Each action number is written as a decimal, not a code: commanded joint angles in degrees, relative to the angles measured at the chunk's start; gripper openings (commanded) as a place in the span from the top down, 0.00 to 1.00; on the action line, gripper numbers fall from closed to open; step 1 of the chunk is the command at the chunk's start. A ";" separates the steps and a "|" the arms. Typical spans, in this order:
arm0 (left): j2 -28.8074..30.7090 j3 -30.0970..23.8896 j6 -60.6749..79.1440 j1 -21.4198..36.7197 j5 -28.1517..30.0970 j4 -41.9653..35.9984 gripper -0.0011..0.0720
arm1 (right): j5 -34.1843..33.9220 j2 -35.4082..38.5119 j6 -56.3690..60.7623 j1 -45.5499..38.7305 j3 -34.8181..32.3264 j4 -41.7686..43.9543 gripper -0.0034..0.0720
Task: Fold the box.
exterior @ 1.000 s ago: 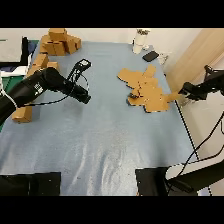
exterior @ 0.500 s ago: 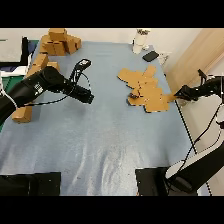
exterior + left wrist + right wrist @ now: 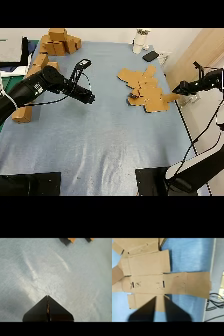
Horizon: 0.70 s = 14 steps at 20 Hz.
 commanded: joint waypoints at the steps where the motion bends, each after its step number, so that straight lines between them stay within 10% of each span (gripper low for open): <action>1: 0.04 -0.02 0.00 -0.02 -1.86 -0.46 0.97 | 8.46 2.43 8.41 0.28 0.07 -10.88 0.12; 11: 0.04 -0.02 0.00 -0.02 -3.30 -0.66 0.97 | 12.52 -5.68 1.86 0.44 0.07 -7.54 0.16; 14: 0.04 -0.02 0.00 -0.02 -3.37 -1.60 0.97 | 5.42 -6.03 -4.07 0.46 0.13 -0.59 0.60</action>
